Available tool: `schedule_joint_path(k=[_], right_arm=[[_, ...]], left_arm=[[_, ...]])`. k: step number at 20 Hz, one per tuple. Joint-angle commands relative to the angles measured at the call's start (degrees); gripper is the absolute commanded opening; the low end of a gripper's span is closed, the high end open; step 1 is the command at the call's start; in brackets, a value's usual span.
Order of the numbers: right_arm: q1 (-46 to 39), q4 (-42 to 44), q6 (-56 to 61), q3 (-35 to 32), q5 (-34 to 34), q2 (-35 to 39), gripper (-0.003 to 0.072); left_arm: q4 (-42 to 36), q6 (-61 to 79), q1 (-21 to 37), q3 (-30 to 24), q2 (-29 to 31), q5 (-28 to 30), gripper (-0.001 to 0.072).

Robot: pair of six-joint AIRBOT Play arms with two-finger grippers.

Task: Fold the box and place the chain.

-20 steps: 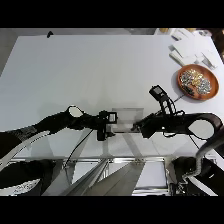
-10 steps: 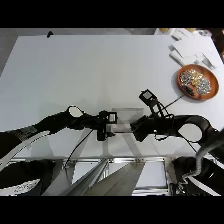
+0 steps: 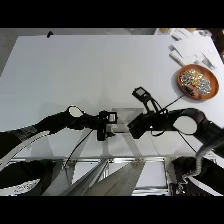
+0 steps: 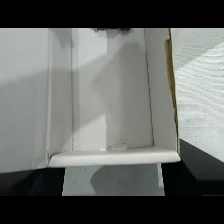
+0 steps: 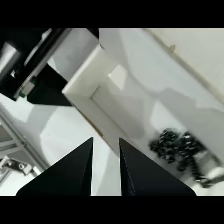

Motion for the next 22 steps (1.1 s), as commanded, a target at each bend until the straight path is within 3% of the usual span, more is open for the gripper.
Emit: schedule_joint_path(k=[1,2,3,8,13,15,22], right_arm=[[-7.1,-6.4,0.1,12.0,11.6,-0.2,0.0127],[-10.5,-8.2,0.1,15.1,13.6,-0.2,0.003],[-13.2,-10.1,0.2,16.5,13.9,-0.2,0.002],[-24.2,-15.8,4.9,14.3,11.5,-5.0,0.002],[-27.8,-17.3,4.9,10.8,9.9,-18.3,0.0026],[-27.8,-18.7,6.1,10.8,10.0,-21.0,0.0209],[-27.8,-24.0,9.6,10.7,8.7,-24.2,0.0293]], left_arm=[[0.0,0.0,0.0,0.0,0.0,0.0,0.0135],[0.0,0.0,0.0,0.0,0.0,0.0,0.0135],[0.0,0.0,0.0,0.0,0.0,0.0,0.0135],[0.0,0.0,0.0,0.0,0.0,0.0,0.0135],[0.0,0.0,0.0,0.0,0.0,0.0,0.0135],[0.0,0.0,0.0,0.0,0.0,0.0,0.0135],[0.0,0.0,0.0,0.0,0.0,0.0,0.0135]])
